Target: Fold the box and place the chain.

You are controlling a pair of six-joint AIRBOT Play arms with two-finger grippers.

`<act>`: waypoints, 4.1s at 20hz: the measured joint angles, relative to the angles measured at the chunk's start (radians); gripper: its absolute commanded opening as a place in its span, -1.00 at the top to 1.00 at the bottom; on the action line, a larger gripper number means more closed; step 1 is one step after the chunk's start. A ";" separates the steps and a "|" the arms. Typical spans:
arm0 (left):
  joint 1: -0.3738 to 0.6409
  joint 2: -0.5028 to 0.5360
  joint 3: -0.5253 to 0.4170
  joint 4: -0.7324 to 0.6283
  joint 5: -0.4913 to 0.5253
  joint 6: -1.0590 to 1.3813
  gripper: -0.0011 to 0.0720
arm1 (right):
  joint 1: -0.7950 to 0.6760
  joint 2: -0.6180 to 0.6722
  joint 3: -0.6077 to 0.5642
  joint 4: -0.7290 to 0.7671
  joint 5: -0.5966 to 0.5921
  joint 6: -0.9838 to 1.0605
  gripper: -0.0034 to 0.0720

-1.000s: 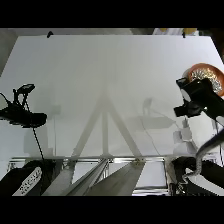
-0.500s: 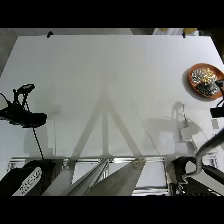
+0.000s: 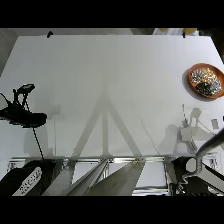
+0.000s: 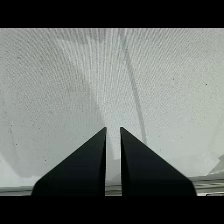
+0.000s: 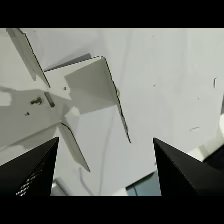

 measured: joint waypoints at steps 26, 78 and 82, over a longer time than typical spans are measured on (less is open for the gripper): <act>0.000 0.000 0.000 0.000 0.000 0.000 0.70 | 0.404 0.139 -0.089 0.379 -0.011 -0.169 0.87; -0.579 -0.791 0.429 -0.999 0.078 1.048 0.97 | 0.874 0.643 -0.477 0.810 -0.240 -0.010 0.64; -0.581 -0.752 0.429 -0.960 0.096 1.117 0.99 | 0.874 0.644 -0.465 0.832 -0.238 -0.010 -0.12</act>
